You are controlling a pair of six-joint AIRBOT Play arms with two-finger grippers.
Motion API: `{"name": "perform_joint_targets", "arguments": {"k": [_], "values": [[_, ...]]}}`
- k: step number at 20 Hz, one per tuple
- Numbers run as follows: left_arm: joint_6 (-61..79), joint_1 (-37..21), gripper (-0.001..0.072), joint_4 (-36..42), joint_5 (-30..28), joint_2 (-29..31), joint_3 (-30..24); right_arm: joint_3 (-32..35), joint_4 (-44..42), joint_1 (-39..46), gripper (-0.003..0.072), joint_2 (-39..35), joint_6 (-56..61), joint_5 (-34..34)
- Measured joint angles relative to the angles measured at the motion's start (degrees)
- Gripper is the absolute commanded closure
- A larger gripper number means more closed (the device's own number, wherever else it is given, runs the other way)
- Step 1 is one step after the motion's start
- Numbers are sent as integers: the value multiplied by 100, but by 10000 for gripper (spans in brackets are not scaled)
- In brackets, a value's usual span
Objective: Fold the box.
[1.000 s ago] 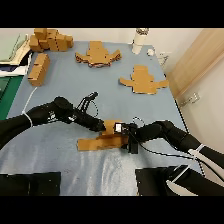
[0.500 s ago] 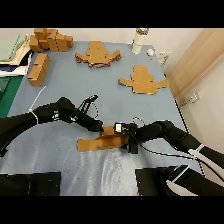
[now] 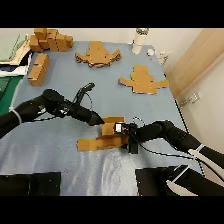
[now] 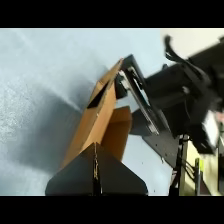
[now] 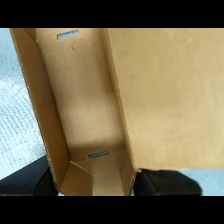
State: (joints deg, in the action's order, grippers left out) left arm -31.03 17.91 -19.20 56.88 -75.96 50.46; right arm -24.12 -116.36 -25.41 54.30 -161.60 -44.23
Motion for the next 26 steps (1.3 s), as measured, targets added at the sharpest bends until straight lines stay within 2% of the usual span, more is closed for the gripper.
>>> {"name": "perform_joint_targets", "arguments": {"k": [4,7,10,11,12,13,16,19,22,26], "values": [[398,-81,698,-686,129,1049,-369,0,0,0,215,0,2,0],[1056,184,697,-1088,-162,1733,-717,0,2,0,215,0,2,0],[1740,629,694,-1565,-560,2170,-1003,0,2,0,215,0,2,0],[1958,704,627,-1633,-651,2243,-1108,0,2,0,215,2,0,0],[2186,710,259,-1655,-752,2291,-1248,0,0,0,214,0,0,0],[2413,675,43,-1665,-890,2321,-1432,0,0,0,215,0,2,0],[2973,570,53,-1670,-1268,2354,-1974,0,2,4,215,-2,2,2],[3320,584,52,-1637,-1532,2295,-2247,0,4,4,215,-4,2,2],[3480,793,52,-1482,-1698,2057,-2310,2,4,4,215,-4,2,2],[3569,1141,52,-1182,-1928,1545,-2142,0,4,4,215,-4,2,2]]}}
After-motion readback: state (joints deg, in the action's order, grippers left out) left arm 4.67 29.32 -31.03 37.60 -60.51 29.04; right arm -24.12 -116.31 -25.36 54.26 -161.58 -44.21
